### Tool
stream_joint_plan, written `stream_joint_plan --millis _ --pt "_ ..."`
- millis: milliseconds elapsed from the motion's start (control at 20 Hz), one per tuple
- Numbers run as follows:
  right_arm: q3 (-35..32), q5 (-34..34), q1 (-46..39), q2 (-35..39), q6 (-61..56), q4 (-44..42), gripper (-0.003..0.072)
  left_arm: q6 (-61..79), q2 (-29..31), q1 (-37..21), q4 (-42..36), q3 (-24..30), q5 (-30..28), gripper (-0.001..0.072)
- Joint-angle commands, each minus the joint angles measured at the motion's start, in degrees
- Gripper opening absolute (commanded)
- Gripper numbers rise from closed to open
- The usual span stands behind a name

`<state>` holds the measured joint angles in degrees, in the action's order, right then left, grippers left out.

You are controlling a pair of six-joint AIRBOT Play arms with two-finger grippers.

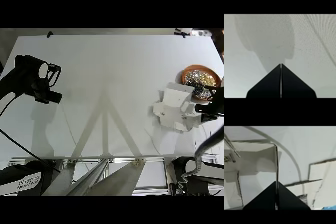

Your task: Fold the box and place the chain.

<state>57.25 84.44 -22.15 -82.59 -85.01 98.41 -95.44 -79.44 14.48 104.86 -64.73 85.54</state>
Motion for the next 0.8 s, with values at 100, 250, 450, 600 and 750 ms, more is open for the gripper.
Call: stream_joint_plan --millis 100,250,450,600,750 --pt "0.0 -5.4 11.5 5.3 5.7 -10.3 0.001 0.0 0.0 0.0 0.0 0.0 0.0 0.0011" --pt "0.0 -9.6 20.1 8.6 6.8 -17.2 0.0009 0.0 0.0 0.0 0.0 0.0 0.0 0.0011" --pt "-3.6 -16.9 29.5 13.0 8.5 -27.8 0.0009 0.0 0.0 0.0 0.0 0.0 0.0 0.0011" --pt "-12.1 -23.8 34.0 17.7 8.4 -34.6 0.0009 0.0 0.0 0.0 0.0 0.0 0.0 0.0011" --pt "-19.4 -30.6 37.7 23.0 7.7 -38.6 0.0009 0.0 0.0 0.0 0.0 0.0 0.0 0.0011"
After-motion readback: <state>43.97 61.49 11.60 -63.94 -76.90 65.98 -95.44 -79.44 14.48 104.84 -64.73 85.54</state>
